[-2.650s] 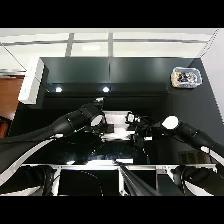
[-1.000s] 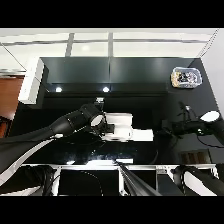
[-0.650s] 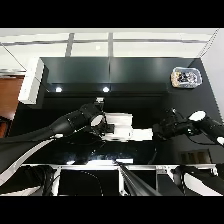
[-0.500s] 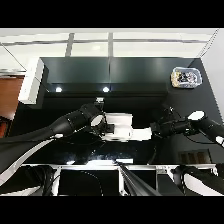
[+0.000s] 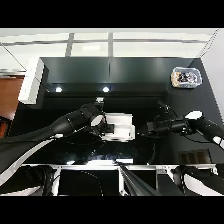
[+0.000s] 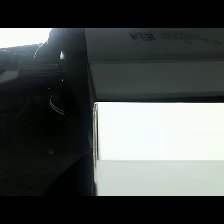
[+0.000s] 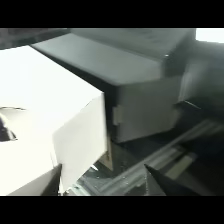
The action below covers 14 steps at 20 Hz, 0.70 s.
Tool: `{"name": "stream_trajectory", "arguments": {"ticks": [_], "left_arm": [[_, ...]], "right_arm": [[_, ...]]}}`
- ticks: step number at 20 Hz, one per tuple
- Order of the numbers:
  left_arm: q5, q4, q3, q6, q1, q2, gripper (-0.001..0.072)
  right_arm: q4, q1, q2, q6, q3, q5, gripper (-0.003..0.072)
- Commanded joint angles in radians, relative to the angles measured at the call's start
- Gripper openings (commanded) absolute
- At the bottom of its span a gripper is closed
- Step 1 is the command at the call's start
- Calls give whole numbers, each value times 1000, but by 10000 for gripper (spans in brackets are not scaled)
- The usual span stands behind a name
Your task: Fold the box and place the chain.
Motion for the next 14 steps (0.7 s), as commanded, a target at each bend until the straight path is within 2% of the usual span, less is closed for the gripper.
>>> {"name": "stream_trajectory", "arguments": {"ticks": [1, 8, 14], "left_arm": [[0, 0, 0, 0, 1, 0, 25], [0, 0, 0, 0, 1, 0, 25], [0, 0, 0, 1, 1, 0, 24]], "right_arm": [[71, 23, -1, -15, 0, -8, 602], [84, 155, -1, 26, 37, -106, 598], [-127, 303, -1, 264, 145, -192, 595]]}}
